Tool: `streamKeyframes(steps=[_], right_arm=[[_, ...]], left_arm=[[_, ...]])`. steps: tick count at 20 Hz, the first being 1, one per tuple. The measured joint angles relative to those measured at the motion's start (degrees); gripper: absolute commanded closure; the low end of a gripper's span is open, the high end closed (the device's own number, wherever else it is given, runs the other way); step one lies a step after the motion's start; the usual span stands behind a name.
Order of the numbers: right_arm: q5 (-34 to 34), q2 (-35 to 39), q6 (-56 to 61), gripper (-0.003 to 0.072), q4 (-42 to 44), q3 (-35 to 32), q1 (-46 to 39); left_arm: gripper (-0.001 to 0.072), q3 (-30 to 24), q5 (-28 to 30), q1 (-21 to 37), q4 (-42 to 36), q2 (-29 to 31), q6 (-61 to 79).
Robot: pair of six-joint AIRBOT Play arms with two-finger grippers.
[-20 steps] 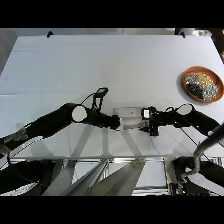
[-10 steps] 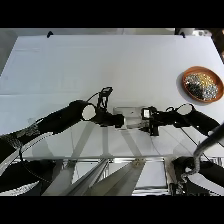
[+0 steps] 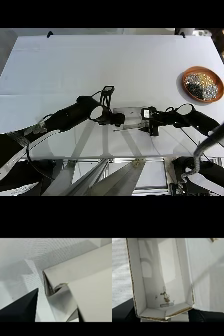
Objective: Fold the box and place the chain.
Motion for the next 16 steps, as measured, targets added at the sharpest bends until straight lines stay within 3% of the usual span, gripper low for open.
streamKeyframes(steps=[10, 16], right_arm=[[0.0, 0.0, 0.0, 0.0217, 0.0, 0.0, 0.0], [0.0, 0.0, 0.0, 0.0217, 0.0, 0.0, 0.0]], left_arm=[[0.0224, 6.1, -8.0, -1.7, 2.3, -5.8, -5.7], [0.0233, 8.4, -9.5, -2.0, 2.7, -9.2, -10.7]])
